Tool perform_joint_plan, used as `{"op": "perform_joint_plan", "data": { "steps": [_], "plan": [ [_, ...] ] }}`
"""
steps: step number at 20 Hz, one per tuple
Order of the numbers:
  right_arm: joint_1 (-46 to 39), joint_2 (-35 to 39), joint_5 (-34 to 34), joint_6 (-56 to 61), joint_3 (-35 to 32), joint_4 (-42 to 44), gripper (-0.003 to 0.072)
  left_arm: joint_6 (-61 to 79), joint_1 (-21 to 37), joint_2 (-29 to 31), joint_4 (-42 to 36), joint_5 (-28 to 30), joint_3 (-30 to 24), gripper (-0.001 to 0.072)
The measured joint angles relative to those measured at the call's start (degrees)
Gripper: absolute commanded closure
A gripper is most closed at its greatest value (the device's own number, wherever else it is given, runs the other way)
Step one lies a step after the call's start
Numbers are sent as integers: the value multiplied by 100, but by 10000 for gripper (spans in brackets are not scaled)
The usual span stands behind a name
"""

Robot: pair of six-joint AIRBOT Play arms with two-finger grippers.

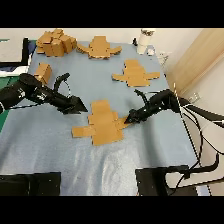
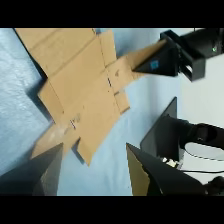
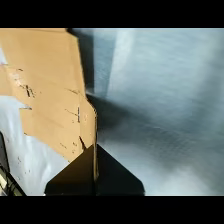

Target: Fold the box.

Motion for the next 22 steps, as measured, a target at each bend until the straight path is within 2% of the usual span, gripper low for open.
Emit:
{"op": "perform_joint_plan", "data": {
  "steps": [8,17,19,20,22],
  "plan": [
    [573,1233,894,-767,-962,251,684,269,243,-334,-55,470,-463,116],
    [1145,1578,1200,-782,-1115,275,684,1502,-15,-1196,-1670,616,-520,122],
    [1178,1589,1209,-739,-1121,262,684,1716,-81,-1322,-1849,501,-520,382],
    [1187,1593,1209,-732,-1121,254,684,1827,-79,-1364,-1904,400,-520,406],
    [1204,1593,1248,-710,-1121,229,685,2015,-57,-1410,-1982,190,-520,406]
  ]
}}
